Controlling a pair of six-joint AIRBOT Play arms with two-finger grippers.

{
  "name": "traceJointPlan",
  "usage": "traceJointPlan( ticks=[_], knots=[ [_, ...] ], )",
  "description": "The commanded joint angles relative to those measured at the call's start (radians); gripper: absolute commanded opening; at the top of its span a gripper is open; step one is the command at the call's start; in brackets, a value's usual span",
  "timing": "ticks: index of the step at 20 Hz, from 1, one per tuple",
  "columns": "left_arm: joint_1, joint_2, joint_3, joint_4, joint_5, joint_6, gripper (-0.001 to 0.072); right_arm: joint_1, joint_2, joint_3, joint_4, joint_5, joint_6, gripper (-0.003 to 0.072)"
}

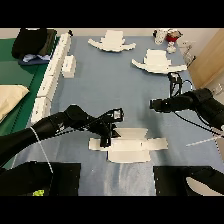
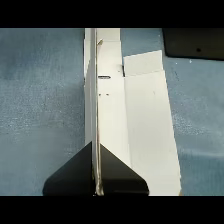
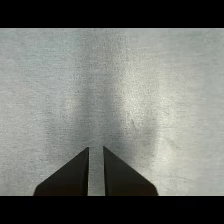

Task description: Fold the box.

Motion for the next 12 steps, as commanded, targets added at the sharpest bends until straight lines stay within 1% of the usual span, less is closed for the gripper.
traceJointPlan(
  ticks=[1, 2, 3, 4, 5, 6, 9, 12],
  knots=[
    [0.0, 0.0, -0.001, 0.005, -0.037, 0.0, 0.0013, 0.001, -0.001, 0.0, 0.0, 0.0, 0.0, 0.0136],
    [0.0, 0.0, -0.001, 0.005, -0.036, 0.0, 0.0013, 0.001, -0.001, 0.0, 0.001, 0.0, 0.0, 0.0136],
    [0.0, 0.0, -0.001, 0.005, -0.036, 0.0, 0.0013, 0.001, -0.001, 0.0, 0.001, -0.002, 0.0, 0.0113],
    [0.0, 0.0, -0.001, 0.005, -0.037, 0.0, 0.0013, 0.001, 0.0, 0.0, 0.007, -0.011, 0.0, 0.0032],
    [0.0, 0.0, -0.001, 0.005, -0.037, 0.0, 0.0013, 0.001, 0.0, 0.0, 0.013, -0.029, 0.0, 0.0028],
    [0.0, 0.0, -0.001, 0.005, -0.037, 0.0, 0.0013, 0.001, 0.001, 0.0, 0.023, -0.064, 0.0, 0.0006],
    [0.0, 0.0, -0.001, 0.005, -0.037, 0.0, 0.0013, 0.005, 0.014, 0.002, 0.034, -0.235, -0.005, 0.0005],
    [0.0, 0.0, -0.001, 0.005, -0.037, 0.0, 0.0013, 0.032, 0.06, 0.002, 0.053, -0.447, -0.004, 0.0004]
  ],
)
